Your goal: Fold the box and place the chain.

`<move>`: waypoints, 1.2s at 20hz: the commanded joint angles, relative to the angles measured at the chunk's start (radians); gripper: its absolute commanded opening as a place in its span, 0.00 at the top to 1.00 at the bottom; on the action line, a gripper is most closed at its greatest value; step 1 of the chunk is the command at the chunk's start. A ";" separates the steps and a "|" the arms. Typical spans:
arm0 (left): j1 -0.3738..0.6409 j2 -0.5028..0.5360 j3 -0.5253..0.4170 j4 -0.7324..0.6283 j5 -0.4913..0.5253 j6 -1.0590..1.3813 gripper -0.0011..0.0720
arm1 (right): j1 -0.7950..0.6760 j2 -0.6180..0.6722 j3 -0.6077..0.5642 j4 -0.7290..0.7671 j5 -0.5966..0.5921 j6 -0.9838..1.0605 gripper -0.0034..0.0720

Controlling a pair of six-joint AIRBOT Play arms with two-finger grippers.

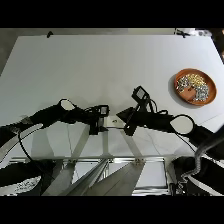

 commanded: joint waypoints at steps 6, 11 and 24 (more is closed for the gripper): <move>0.000 0.001 0.000 0.002 0.001 0.002 0.53 | 0.000 0.140 0.009 -0.750 0.556 0.964 0.94; 0.000 0.001 0.000 0.002 0.001 0.002 0.53 | 0.000 0.139 0.009 -0.787 0.717 1.242 0.94; 0.064 0.086 0.000 0.074 0.034 -0.128 0.98 | 0.000 0.139 0.008 -0.708 0.671 1.407 0.94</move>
